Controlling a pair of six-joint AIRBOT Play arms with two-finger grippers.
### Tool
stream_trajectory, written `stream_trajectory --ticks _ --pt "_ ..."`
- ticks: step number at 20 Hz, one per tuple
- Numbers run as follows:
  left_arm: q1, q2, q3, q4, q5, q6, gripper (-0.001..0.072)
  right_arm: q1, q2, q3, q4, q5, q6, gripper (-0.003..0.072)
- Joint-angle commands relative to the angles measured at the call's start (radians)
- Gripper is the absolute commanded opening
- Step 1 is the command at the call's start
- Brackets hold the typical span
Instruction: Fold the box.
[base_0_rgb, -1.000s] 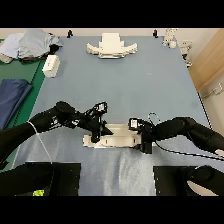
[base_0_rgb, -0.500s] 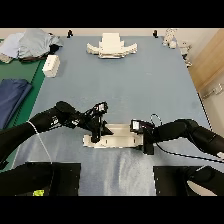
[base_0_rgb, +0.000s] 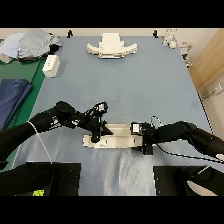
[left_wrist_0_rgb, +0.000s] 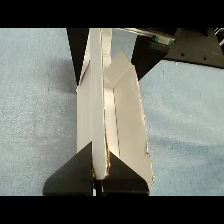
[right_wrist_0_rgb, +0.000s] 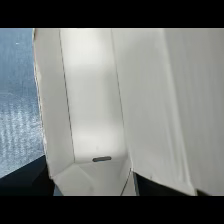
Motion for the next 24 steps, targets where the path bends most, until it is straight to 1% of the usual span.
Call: stream_trajectory --ticks 1,7,8,9,10,11,24 --pt "0.0 0.0 0.001 0.0 0.0 0.0 0.0012 0.0 -0.017 -0.003 0.005 -0.005 -0.033 0.0702" --pt "0.0 0.0 0.001 0.0 0.0 0.0 0.0012 0.0 -0.036 -0.003 0.001 0.004 -0.033 0.0696" --pt "0.0 0.0 0.001 0.0 0.0 0.0 0.0012 0.0 -0.037 -0.003 0.001 0.003 -0.033 0.0627" --pt "0.0 0.0 0.001 0.0 0.0 0.0 0.0012 0.0 -0.038 -0.003 0.001 0.004 -0.033 0.0611" --pt "0.0 0.0 0.001 0.0 0.0 0.0 0.0012 0.0 -0.04 -0.003 0.001 0.003 -0.033 0.0541" --pt "0.0 0.0 0.001 0.0 0.0 0.0 0.0012 0.0 -0.041 -0.003 0.001 0.004 -0.033 0.05" --pt "0.0 0.0 0.001 0.0 0.0 0.0 0.0012 0.0 -0.039 -0.004 -0.003 -0.003 -0.032 0.0503"
